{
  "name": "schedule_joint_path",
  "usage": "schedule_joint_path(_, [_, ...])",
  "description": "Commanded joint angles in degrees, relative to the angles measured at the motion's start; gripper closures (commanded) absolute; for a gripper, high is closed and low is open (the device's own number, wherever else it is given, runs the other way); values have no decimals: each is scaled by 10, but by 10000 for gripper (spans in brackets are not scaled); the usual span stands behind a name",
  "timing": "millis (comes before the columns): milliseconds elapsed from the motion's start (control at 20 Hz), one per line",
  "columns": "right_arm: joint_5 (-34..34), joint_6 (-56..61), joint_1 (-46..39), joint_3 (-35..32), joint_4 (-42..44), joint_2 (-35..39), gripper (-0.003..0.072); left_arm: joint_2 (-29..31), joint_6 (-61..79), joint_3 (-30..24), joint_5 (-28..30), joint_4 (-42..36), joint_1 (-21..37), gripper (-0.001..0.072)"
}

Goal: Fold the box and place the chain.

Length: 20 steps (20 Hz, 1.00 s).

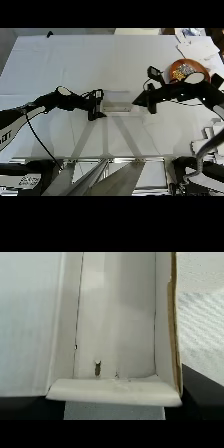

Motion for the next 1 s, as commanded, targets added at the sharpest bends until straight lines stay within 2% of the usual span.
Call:
schedule_joint_path(0, [-134,43,61,0,67,-5,678,0,0,0,0,0,0,454])
schedule_joint_path(100, [-216,42,79,0,94,-13,678,0,0,0,0,0,0,454])
schedule_joint_path(200, [-252,42,77,1,111,-41,677,0,0,0,0,0,0,454])
schedule_joint_path(450, [-266,42,77,0,120,-147,677,0,0,0,0,0,0,454])
schedule_joint_path(550, [-262,42,78,0,121,-167,676,0,0,0,0,0,0,454])
schedule_joint_path(800, [-259,24,75,5,174,-150,676,0,0,0,0,0,0,454])
schedule_joint_path(950, [-257,24,75,7,171,-90,675,0,0,0,0,0,0,454])
